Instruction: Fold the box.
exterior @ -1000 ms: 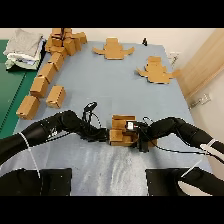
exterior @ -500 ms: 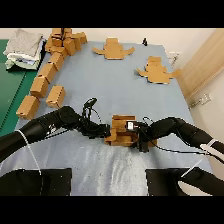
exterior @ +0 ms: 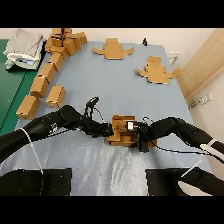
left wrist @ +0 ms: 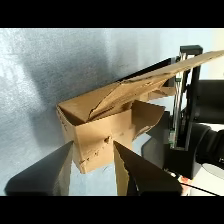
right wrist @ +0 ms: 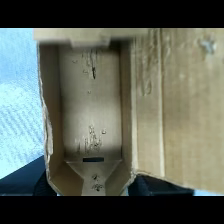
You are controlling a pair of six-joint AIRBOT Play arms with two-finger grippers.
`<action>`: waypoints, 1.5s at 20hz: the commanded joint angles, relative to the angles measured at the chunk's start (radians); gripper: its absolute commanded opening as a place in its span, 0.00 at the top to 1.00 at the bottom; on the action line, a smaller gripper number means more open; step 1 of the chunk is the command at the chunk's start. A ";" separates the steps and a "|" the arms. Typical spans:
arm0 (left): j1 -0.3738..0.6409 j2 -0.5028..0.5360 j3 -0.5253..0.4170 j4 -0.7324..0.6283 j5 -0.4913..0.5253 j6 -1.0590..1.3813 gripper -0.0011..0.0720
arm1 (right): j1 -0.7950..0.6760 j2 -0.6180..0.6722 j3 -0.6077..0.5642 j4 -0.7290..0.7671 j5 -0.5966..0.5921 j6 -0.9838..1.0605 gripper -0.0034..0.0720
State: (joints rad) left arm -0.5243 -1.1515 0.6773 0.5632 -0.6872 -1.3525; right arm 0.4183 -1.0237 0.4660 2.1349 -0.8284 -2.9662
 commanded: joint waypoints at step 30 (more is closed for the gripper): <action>-0.358 -0.197 0.322 0.812 -0.237 -0.954 0.45 | 0.000 0.001 0.000 0.000 0.000 0.000 0.22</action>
State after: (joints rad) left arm -0.8627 -1.3025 0.9684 1.3560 -0.8856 -2.2818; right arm 0.4187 -1.0237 0.4660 2.1357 -0.8284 -2.9662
